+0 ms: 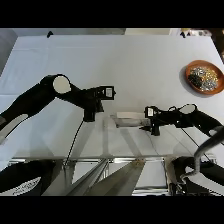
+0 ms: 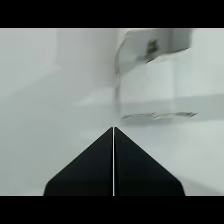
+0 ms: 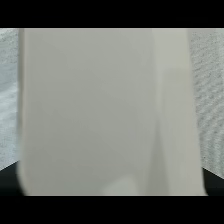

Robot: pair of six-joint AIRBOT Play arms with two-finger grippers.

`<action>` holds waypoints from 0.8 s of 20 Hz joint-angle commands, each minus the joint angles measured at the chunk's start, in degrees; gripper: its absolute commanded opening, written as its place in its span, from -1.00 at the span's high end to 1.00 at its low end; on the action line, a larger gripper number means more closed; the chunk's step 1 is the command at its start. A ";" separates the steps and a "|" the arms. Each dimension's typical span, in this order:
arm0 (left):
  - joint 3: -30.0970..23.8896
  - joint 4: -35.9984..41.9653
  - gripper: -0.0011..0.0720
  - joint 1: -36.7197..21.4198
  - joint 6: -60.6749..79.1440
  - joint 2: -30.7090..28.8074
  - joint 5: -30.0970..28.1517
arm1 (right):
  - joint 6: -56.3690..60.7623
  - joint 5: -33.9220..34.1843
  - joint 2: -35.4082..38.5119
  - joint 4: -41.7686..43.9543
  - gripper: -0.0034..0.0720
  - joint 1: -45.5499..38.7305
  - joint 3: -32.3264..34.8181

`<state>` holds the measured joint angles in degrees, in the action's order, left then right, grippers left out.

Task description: Fold the box and place the chain.

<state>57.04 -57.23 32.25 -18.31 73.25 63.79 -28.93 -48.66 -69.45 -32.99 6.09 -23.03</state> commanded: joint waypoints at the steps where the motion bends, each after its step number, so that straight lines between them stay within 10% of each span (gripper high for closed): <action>1: -0.02 9.40 0.96 3.76 -2.67 -1.14 1.97 | -0.04 0.02 -0.02 0.00 0.12 -0.02 -0.02; 7: -0.02 23.37 0.95 14.51 -2.69 6.34 -13.81 | -0.04 0.02 -0.02 0.00 0.12 -0.02 -0.02; 13: -0.02 34.40 0.95 14.43 -6.64 11.96 -43.04 | -0.04 0.00 -0.02 0.00 0.12 -0.02 -0.02; 16: -0.02 34.49 0.96 13.35 -6.67 13.57 -44.44 | -0.04 0.02 -0.02 0.00 0.12 -0.02 -0.02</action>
